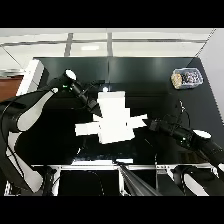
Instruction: Fold the box and place the chain.
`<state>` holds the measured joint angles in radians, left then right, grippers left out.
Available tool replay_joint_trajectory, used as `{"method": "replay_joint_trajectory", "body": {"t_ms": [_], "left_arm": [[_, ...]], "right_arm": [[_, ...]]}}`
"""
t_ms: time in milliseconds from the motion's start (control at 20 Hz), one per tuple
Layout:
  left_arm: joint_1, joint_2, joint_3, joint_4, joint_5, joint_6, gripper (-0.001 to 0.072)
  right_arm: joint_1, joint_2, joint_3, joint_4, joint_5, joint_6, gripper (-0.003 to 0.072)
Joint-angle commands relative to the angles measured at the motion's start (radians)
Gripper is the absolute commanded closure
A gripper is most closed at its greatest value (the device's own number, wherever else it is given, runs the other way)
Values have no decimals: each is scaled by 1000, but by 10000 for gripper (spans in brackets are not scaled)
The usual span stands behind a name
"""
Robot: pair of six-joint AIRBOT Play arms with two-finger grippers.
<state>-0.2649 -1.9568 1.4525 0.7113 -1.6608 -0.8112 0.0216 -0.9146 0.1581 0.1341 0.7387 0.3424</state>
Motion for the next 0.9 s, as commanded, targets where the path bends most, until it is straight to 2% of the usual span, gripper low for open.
{"method": "replay_joint_trajectory", "body": {"t_ms": [0, 100, 150, 300, 350, 450, 500, 600, 700, 750, 850], "left_arm": [[-1, -1, 23, 17, 8, 3, 681], [-1, 2, 44, 18, 9, -6, 683], [1, 11, 48, 18, 9, -6, 684], [10, 93, 24, 28, 12, 1, 686], [10, 145, -18, 28, 40, 32, 686], [10, 297, -193, -21, 195, 176, 686], [10, 396, -323, -82, 318, 286, 685], [3, 566, -562, -179, 546, 587, 682], [-22, 664, -703, -194, 690, 973, 683], [-36, 682, -723, -156, 727, 1044, 682], [-60, 668, -718, -119, 750, 1017, 682]], "right_arm": [[0, 1, 0, -13, 2, 1, 659], [-4, 1, 2, -13, 0, 1, 135], [-16, 1, 14, -32, 11, 1, 46], [-82, 1, 158, -307, 164, 38, 48], [-95, 1, 228, -427, 225, 79, 57], [-94, 1, 378, -682, 344, 134, 57], [-94, 1, 432, -760, 385, 132, 56], [-95, 1, 493, -827, 397, 109, 56], [-90, 1, 497, -827, 365, -17, 56], [-80, 1, 497, -822, 348, -71, 56], [-39, 1, 497, -820, 332, -127, 56]]}}
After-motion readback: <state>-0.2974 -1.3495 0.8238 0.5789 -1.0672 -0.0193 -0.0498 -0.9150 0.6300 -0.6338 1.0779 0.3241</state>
